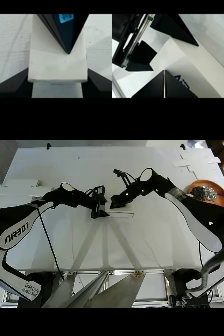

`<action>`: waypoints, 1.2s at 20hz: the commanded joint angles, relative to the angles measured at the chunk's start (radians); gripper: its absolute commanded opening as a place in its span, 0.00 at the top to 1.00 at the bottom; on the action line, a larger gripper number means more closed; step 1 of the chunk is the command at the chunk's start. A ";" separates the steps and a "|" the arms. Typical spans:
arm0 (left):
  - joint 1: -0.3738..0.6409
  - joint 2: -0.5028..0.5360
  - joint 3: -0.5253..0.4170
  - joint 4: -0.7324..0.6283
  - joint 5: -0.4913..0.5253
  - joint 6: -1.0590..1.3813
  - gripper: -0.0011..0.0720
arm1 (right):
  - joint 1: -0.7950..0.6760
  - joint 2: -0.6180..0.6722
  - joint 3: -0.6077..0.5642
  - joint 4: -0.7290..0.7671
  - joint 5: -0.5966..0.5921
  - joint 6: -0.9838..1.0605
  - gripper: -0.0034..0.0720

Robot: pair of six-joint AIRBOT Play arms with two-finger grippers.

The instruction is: Fold the box and place the chain.

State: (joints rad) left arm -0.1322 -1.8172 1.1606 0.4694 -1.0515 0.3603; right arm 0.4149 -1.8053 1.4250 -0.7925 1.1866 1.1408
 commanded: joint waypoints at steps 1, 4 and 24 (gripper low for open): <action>0.000 0.000 0.001 -0.002 0.001 -0.002 0.69 | 0.008 -0.002 -0.004 -0.092 0.013 0.038 0.94; 0.000 0.000 0.001 -0.002 0.000 -0.002 0.69 | 0.008 0.000 -0.004 -0.075 0.006 0.029 0.94; 0.000 0.000 0.001 -0.001 0.001 -0.002 0.69 | -0.261 0.177 -0.177 0.202 0.212 -0.345 0.94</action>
State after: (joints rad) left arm -0.1318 -1.8175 1.1603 0.4675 -1.0519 0.3584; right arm 0.1913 -1.6329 1.3312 -0.5938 1.3857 0.8295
